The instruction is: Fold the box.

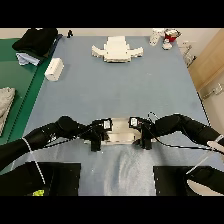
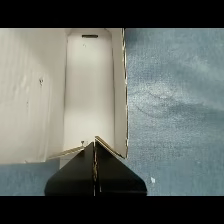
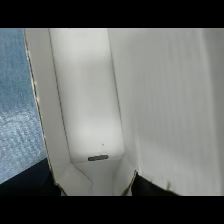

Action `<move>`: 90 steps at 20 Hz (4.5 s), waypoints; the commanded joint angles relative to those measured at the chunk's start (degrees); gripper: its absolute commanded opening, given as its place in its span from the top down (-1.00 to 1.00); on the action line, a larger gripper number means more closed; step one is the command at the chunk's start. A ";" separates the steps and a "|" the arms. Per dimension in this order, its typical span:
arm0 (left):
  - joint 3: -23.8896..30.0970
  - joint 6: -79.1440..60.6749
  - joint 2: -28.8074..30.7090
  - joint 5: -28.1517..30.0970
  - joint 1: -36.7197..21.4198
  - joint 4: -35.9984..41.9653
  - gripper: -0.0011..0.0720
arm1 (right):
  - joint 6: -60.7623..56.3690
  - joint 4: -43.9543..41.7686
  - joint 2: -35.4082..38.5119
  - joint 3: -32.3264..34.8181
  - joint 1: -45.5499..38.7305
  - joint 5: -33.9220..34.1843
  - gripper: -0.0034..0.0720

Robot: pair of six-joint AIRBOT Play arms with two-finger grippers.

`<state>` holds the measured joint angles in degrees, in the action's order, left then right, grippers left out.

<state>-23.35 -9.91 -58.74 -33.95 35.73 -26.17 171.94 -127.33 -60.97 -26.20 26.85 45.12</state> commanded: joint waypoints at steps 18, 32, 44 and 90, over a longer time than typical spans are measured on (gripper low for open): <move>-4.44 116.69 27.54 -25.20 -9.62 -60.33 0.93 | 0.11 0.04 -0.04 -0.04 0.04 -0.02 -0.35; 1.79 81.09 4.15 -10.27 -13.14 -13.99 0.93 | 0.11 0.04 -0.04 -0.04 0.04 -0.02 -0.35; -3.41 80.26 6.45 -15.72 -11.47 -11.08 0.92 | 0.11 0.04 -0.04 -0.04 0.04 -0.02 -0.35; -35.26 145.90 -20.59 -27.85 20.02 -58.77 -0.01 | 0.11 0.04 -0.04 -0.04 0.04 -0.02 -0.35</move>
<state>-57.84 134.89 -78.39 -60.77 55.57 -84.07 172.05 -127.26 -60.99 -26.20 26.85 45.12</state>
